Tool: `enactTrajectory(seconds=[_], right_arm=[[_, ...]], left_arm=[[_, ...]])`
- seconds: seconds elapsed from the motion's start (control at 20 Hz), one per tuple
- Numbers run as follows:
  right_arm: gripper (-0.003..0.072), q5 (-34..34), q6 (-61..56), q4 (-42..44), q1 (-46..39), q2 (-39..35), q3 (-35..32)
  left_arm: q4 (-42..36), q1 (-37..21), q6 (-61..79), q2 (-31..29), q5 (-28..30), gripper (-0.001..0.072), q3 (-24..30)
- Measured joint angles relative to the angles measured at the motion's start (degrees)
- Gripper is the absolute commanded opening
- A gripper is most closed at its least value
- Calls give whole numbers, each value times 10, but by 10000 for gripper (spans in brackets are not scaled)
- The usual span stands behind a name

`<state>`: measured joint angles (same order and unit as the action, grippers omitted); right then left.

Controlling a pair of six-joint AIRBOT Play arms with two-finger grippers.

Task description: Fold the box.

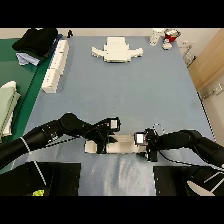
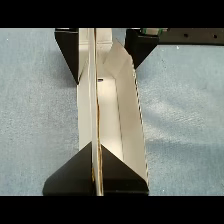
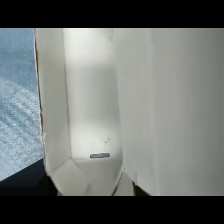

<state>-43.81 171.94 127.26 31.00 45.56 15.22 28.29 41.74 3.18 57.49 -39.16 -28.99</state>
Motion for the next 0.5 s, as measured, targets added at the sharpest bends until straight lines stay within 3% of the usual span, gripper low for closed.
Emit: enactTrajectory(seconds=[0.35, 0.4, 0.5], right_arm=[[645, 4, 0, 7, 1, -6, -1], [534, 9, 0, 7, 1, -4, -2], [515, 15, 1, 8, 1, 3, -4]], left_arm=[[0, 0, 0, 0, 0, 12, 0], [0, 0, 0, 0, 0, 12, 0], [0, 0, 0, 0, 0, 12, 0]])
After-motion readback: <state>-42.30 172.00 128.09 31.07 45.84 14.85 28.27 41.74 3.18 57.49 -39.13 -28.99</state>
